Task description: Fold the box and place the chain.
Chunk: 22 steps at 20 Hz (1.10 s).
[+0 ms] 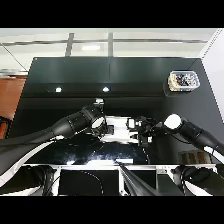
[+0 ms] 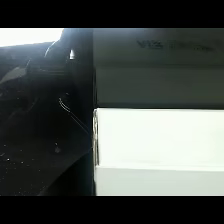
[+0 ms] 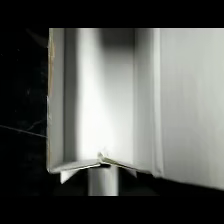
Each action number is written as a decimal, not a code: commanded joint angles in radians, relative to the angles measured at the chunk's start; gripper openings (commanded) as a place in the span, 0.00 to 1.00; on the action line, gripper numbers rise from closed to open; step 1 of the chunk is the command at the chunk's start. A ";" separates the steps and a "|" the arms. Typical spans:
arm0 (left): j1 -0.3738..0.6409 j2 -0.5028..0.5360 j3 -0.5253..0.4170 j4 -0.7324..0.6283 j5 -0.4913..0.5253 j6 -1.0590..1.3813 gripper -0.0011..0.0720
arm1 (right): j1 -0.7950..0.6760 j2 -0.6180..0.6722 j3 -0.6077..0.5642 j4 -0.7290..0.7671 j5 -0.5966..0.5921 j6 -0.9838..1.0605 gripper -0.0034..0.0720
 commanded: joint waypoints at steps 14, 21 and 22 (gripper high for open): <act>0.000 0.000 0.000 -0.004 0.003 0.000 0.05 | 0.086 -0.043 0.000 0.132 -0.145 0.039 0.32; 0.000 0.000 0.000 -0.004 0.003 0.001 0.05 | 0.021 0.034 0.002 0.103 -0.096 0.278 0.14; 0.000 0.000 0.000 -0.004 0.003 0.000 0.05 | -0.028 0.081 0.003 0.061 -0.045 0.377 0.10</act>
